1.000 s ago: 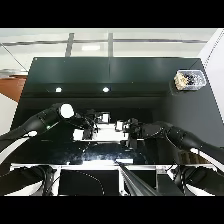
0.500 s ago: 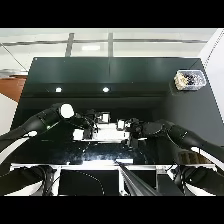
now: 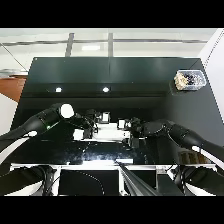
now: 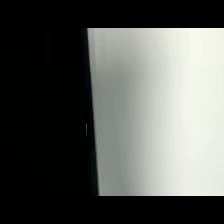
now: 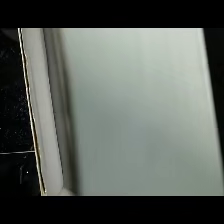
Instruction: Fold the box and place the chain.
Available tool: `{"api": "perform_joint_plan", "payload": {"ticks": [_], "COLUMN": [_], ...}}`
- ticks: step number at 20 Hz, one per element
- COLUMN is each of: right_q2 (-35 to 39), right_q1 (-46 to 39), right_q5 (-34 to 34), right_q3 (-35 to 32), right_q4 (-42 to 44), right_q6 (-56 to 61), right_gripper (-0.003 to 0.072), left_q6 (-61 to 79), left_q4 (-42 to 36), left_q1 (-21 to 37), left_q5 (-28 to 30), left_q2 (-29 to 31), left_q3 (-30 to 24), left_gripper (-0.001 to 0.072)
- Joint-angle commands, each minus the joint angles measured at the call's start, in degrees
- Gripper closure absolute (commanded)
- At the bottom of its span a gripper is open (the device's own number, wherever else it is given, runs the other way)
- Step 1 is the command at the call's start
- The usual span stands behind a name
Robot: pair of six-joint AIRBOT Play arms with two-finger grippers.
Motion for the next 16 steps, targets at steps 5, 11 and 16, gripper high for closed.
{"api": "perform_joint_plan", "payload": {"ticks": [5, 11, 16], "right_q2": [0.0, 0.0, 0.0], "right_q1": [0.0, 0.0, 0.0], "right_q5": [0.0, 0.0, 0.0], "right_q3": [0.0, 0.0, 0.0], "right_q4": [0.0, 0.0, 0.1], "right_q6": [0.1, 0.1, 0.1], "right_gripper": [0.0228, 0.0228, 0.0227], "left_q6": [-6.8, -22.2, -42.8], "left_q4": [3.3, 13.9, 13.4], "left_q1": [0.1, 2.8, 5.7], "left_q5": [-0.1, -6.8, -22.9], "left_q2": [2.1, 14.2, 22.1], "left_q3": [0.1, 0.1, 0.0], "left_gripper": [0.0131, 0.0131, 0.0644]}}
